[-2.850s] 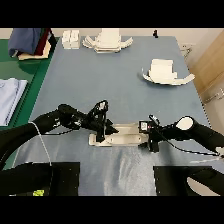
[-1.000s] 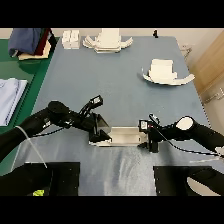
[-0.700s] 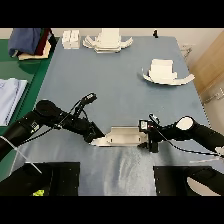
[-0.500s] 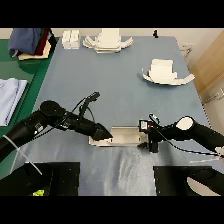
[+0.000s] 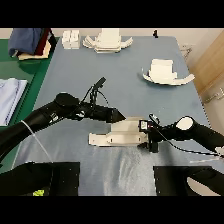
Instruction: Fold the box.
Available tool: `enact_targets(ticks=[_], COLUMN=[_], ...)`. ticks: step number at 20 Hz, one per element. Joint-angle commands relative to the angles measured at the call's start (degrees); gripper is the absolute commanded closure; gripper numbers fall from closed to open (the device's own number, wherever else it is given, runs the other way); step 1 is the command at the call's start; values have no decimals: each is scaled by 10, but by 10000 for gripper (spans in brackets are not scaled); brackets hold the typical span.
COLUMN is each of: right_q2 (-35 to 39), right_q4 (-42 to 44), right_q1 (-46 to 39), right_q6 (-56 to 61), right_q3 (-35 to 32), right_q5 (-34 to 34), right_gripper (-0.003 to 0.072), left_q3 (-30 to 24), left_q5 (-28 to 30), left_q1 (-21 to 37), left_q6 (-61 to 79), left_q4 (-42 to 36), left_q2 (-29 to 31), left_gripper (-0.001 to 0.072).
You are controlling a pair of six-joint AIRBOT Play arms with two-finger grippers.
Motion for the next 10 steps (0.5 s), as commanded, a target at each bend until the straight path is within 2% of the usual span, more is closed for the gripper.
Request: enact_targets(ticks=[1,4,7,10], right_q2=[0,0,0,0], right_q4=[0,0,0,0], right_q1=[0,0,0,0], right_q6=[0,0,0,0], right_q3=[1,1,1,1], right_q5=[0,0,0,0], right_gripper=[169,169,169,170], left_q3=[7,7,7,7], left_q5=[33,45,41,1], left_q1=[-2,1,10,16], left_q6=[-14,-47,-114,-169], left_q4=[-3,15,70,118], left_q2=[-33,-59,-79,-96], left_gripper=[695,695,695,695])
